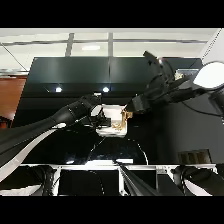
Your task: Fold the box and place the chain.
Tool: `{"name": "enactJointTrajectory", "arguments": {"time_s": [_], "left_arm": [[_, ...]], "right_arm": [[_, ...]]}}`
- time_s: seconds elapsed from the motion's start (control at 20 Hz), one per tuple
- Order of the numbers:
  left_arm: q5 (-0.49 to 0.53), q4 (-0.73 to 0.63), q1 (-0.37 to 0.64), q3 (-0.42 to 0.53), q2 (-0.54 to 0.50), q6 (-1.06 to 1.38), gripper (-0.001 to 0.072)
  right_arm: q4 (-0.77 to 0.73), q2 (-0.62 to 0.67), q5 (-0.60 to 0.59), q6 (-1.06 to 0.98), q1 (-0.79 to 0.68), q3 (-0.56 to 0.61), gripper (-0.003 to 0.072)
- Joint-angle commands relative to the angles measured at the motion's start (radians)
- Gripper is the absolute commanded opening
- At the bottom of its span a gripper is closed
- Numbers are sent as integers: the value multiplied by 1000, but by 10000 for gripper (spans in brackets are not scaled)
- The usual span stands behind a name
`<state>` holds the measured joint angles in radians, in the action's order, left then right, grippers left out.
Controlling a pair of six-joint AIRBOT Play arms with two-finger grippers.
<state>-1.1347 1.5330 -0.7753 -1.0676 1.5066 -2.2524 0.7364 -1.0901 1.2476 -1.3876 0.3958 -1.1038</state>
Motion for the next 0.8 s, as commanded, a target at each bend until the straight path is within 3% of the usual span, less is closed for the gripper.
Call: {"name": "enactJointTrajectory", "arguments": {"time_s": [0.0,0.25,0.3,0.35,0.5,0.75], "left_arm": [[7,3,1,0,0,0,26],[20,0,1,0,0,-3,27],[20,0,1,0,0,-3,27],[20,1,0,0,0,0,28],[27,3,-1,0,0,0,28],[27,-8,-1,0,0,-8,28]], "right_arm": [[56,-24,-188,-2,60,104,16],[121,-85,-197,-62,70,110,30],[121,-85,-195,-62,69,110,172],[121,-85,-179,-60,67,109,388],[136,-63,-87,-58,36,109,366],[322,119,30,-55,-164,109,366]]}}
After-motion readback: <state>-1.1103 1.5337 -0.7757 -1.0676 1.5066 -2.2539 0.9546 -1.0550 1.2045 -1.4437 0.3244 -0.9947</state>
